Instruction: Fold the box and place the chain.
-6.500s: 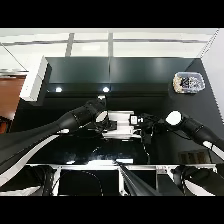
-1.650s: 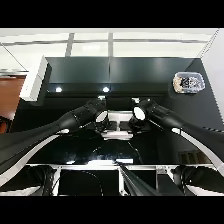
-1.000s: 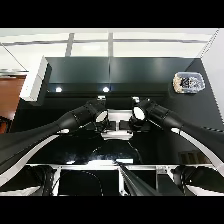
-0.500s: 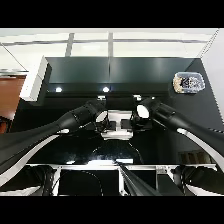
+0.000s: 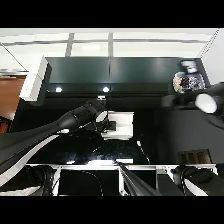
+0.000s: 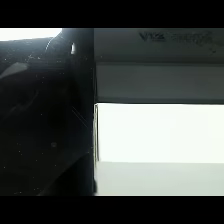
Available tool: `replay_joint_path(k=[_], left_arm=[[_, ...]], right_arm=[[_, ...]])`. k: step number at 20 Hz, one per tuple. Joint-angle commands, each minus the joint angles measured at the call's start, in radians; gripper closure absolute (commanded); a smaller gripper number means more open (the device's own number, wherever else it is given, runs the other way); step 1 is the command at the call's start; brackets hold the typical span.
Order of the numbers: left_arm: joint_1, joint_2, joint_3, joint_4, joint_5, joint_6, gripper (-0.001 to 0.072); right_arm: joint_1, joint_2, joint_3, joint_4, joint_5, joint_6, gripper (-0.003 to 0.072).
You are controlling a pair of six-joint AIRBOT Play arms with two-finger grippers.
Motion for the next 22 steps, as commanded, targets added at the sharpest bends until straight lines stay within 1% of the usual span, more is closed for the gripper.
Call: replay_joint_path(k=[1, 2, 3, 4, 5, 6, 7, 8, 9, 10, 11, 13, 15, 16, 18, 19, 22], left_arm=[[0.001, 0.000, 0.000, 0.003, 0.002, 0.000, 0.0684], [0.001, 0.000, 0.000, 0.003, 0.002, 0.000, 0.0684], [0.001, 0.000, 0.000, 0.003, 0.002, 0.000, 0.0684], [0.001, 0.000, 0.000, 0.003, 0.002, 0.000, 0.0684], [0.001, 0.000, 0.000, 0.003, 0.002, 0.000, 0.0684], [0.001, 0.000, 0.000, 0.003, 0.002, 0.000, 0.0684], [0.001, 0.000, 0.000, 0.003, 0.001, 0.000, 0.0684], [0.001, 0.000, 0.000, 0.003, 0.001, 0.000, 0.0684], [0.001, 0.000, 0.000, 0.003, 0.001, 0.000, 0.0684], [0.001, 0.000, 0.000, 0.003, 0.002, 0.000, 0.0684], [0.001, 0.000, 0.000, 0.003, 0.003, 0.000, 0.0684], [0.001, 0.000, 0.000, 0.003, 0.002, 0.000, 0.0684], [0.001, 0.000, 0.000, 0.003, 0.000, 0.000, 0.0684], [0.001, 0.000, 0.000, 0.003, 0.000, 0.000, 0.0684], [0.001, 0.000, 0.000, 0.003, -0.001, 0.000, 0.0684], [0.001, 0.000, 0.000, 0.003, 0.000, 0.000, 0.0684], [0.001, 0.000, 0.000, 0.003, 0.001, 0.000, 0.0684]], right_arm=[[-0.281, 0.029, -0.088, -0.213, -0.229, 0.017, 0.0404], [-0.355, 0.005, -0.115, -0.201, -0.321, 0.070, 0.0404], [-0.417, -0.037, -0.122, -0.179, -0.381, 0.143, 0.0404], [-0.472, -0.097, -0.114, -0.132, -0.425, 0.194, 0.0403], [-0.510, -0.157, -0.090, -0.066, -0.451, 0.196, 0.0402], [-0.535, -0.230, -0.040, -0.003, -0.463, 0.193, 0.0254], [-0.547, -0.305, 0.027, 0.057, -0.454, 0.139, -0.0034], [-0.559, -0.392, 0.126, 0.162, -0.407, -0.005, -0.0034], [-0.574, -0.481, 0.238, 0.254, -0.331, -0.106, -0.0034], [-0.587, -0.580, 0.374, 0.293, -0.220, -0.132, -0.0034], [-0.595, -0.674, 0.509, 0.291, -0.098, -0.129, -0.0034], [-0.602, -0.828, 0.732, 0.272, 0.076, -0.123, -0.0034], [-0.602, -0.929, 0.875, 0.218, 0.156, -0.062, -0.0034], [-0.604, -0.959, 0.912, 0.198, 0.166, -0.033, -0.0034], [-0.613, -1.006, 0.955, 0.203, 0.156, -0.003, -0.0034], [-0.617, -1.023, 0.962, 0.222, 0.147, -0.002, -0.0034], [-0.619, -1.059, 0.963, 0.215, 0.142, 0.002, -0.0034]])
